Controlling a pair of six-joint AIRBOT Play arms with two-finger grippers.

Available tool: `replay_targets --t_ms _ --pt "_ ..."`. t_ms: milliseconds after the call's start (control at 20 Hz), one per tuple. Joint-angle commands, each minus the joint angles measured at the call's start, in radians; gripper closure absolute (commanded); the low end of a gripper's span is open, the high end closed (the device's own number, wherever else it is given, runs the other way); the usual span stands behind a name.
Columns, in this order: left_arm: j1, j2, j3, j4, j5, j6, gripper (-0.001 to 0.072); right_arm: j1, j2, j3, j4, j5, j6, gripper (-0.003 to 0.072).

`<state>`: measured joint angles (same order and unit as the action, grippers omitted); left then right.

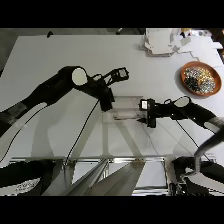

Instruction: Fold the box and place the chain.

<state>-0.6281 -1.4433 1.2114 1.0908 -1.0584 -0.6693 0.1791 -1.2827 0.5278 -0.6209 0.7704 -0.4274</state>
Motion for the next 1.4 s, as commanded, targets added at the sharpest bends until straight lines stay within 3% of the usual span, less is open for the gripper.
replay_targets --t_ms 0,200,350,550,800,1100,1150,1250,1350 --pt "0.014 0.031 -0.001 0.084 -0.229 0.072 0.0705 0.000 0.001 0.000 0.000 0.000 0.000 0.0283" --pt "0.017 0.026 -0.047 0.005 -0.151 0.192 0.0704 0.000 0.001 0.000 0.000 0.000 0.000 0.0283" --pt "0.031 0.025 -0.145 -0.091 -0.016 0.323 0.0700 0.000 0.001 0.000 0.000 0.001 0.000 0.0283" --pt "0.055 0.025 -0.267 -0.117 0.116 0.397 0.0701 0.000 0.001 0.000 0.000 0.000 0.000 0.0283" --pt "0.119 0.025 -0.336 -0.105 0.139 0.473 0.0701 0.000 0.001 0.000 0.000 0.000 0.000 0.0283" --pt "0.116 0.024 -0.349 -0.115 0.225 0.542 0.0697 0.000 0.001 0.000 0.000 0.000 0.000 0.0283" --pt "0.112 0.024 -0.349 -0.115 0.243 0.552 0.0673 0.000 0.001 0.000 0.000 0.000 0.000 0.0283" --pt "0.102 0.023 -0.349 -0.122 0.247 0.655 0.0509 0.000 0.001 0.000 0.000 0.000 0.000 0.0283" --pt "0.092 0.023 -0.349 -0.137 0.252 0.777 0.0491 0.000 0.001 0.000 0.000 0.000 0.000 0.0283"
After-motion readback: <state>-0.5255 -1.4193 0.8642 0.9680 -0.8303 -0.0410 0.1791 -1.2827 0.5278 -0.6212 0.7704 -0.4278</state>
